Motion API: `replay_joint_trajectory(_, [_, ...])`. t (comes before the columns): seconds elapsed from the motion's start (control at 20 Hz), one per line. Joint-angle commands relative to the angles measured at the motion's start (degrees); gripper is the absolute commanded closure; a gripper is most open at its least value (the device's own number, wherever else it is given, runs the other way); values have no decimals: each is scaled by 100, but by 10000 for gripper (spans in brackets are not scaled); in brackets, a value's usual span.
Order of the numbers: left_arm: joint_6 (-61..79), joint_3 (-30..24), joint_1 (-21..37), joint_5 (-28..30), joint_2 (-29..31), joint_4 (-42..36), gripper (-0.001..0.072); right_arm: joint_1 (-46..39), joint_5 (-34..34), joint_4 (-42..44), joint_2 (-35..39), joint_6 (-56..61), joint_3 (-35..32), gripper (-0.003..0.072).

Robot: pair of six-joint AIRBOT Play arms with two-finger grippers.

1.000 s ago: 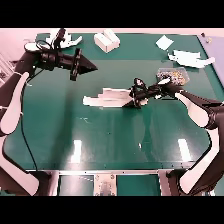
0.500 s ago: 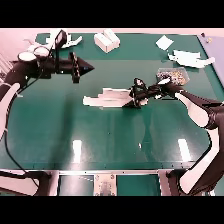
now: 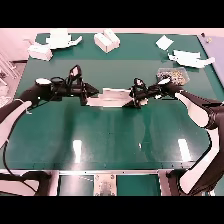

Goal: Fold the box and place the chain.

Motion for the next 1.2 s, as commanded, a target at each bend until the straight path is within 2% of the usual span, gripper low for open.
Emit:
replay_joint_trajectory(0.0, [24, -214, -308, 975, 0, -267, 694, 4, 2, 0, -2, 0, 0, 125])
replay_joint_trajectory(0.25, [345, -208, -415, 894, -50, -439, 694, 4, 2, 0, -2, 0, 0, 125])
replay_joint_trajectory(0.5, [470, 393, -417, 612, -748, -857, 693, 4, 2, 2, -2, 0, 0, 125])
replay_joint_trajectory(0.8, [599, 713, -422, 721, -960, -1099, 692, 4, 2, 0, -2, 2, 0, 125])
replay_joint_trajectory(1.15, [855, 1091, -927, 1478, -1346, -1178, 693, 4, 2, 0, -2, 0, 0, 125])
